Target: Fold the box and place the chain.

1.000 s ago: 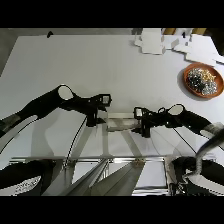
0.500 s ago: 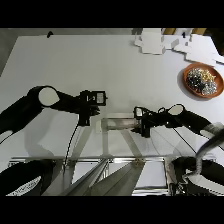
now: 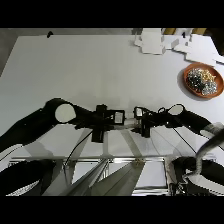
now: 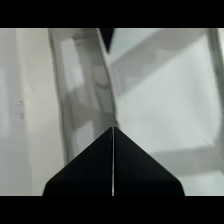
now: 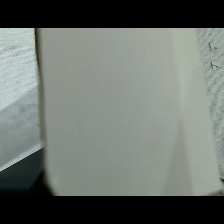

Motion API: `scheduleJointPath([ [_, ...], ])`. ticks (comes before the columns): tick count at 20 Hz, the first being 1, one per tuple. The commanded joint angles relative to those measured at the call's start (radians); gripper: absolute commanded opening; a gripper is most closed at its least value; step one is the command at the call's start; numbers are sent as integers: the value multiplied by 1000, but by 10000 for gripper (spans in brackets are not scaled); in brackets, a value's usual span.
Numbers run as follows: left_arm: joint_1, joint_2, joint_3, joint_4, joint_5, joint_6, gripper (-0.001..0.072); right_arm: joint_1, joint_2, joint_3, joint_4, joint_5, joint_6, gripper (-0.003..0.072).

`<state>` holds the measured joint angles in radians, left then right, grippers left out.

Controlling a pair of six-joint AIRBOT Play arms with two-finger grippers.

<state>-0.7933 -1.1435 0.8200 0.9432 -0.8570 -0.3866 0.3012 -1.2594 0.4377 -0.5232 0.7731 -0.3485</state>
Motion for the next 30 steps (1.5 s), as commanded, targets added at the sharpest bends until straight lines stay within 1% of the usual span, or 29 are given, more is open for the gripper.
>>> scheduleJointPath([
  [1, 2, -84, 1, -64, 311, -7, 10, 0, 0, 0, 0, 1, 0, 334],
  [3, 28, -154, 1, -135, 462, -8, 8, 0, 0, 0, 0, 1, 0, 334],
  [4, 37, -190, 1, -151, 494, -10, 8, 0, 0, 0, 0, 1, 0, 334],
  [5, 47, -230, 1, -150, 505, -29, 8, 0, 0, 0, 0, 1, 0, 334],
  [7, 57, -291, 1, -150, 489, -72, 8, 0, 0, 0, 0, 1, 0, 334],
  [8, 60, -304, 1, -150, 469, -75, 8, 0, 0, 0, 0, 1, 0, 334],
  [10, 67, -293, 1, -145, 439, -74, 8, 0, 0, 0, 0, 0, 0, 334],
  [11, 77, -272, 1, -135, 418, -74, 8, 0, 0, 0, 0, 1, 0, 334],
  [13, 103, -201, 1, -90, 331, -74, 10, 0, 0, 0, 0, 1, 0, 334],
  [15, 129, -112, 1, -26, 183, -75, 10, 0, 0, 0, 0, 1, 0, 334],
  [16, 137, -70, 1, 2, 89, -76, 10, 0, 0, 0, 0, 1, 0, 334],
  [18, 140, -19, 1, 63, -87, -119, 10, 0, 0, 0, 0, 1, 0, 334],
  [19, 138, -13, 1, 77, -146, -146, 9, 0, 0, 0, 0, 1, 0, 334],
  [20, 136, -15, -7, 80, -167, -163, 8, 0, 0, 0, 0, 1, 0, 334],
  [21, 136, -15, -27, 76, -149, -161, 8, 0, 0, 0, 0, 1, 0, 334],
  [23, 137, -18, -76, 74, -76, -161, 8, 0, 0, 0, 0, 1, 0, 334],
  [27, 173, -19, -151, 67, -84, -140, 9, 0, 0, 0, 0, 1, 0, 334],
  [30, 225, -19, -173, 67, -92, -70, 11, 0, 0, 0, 0, 1, 0, 334],
])
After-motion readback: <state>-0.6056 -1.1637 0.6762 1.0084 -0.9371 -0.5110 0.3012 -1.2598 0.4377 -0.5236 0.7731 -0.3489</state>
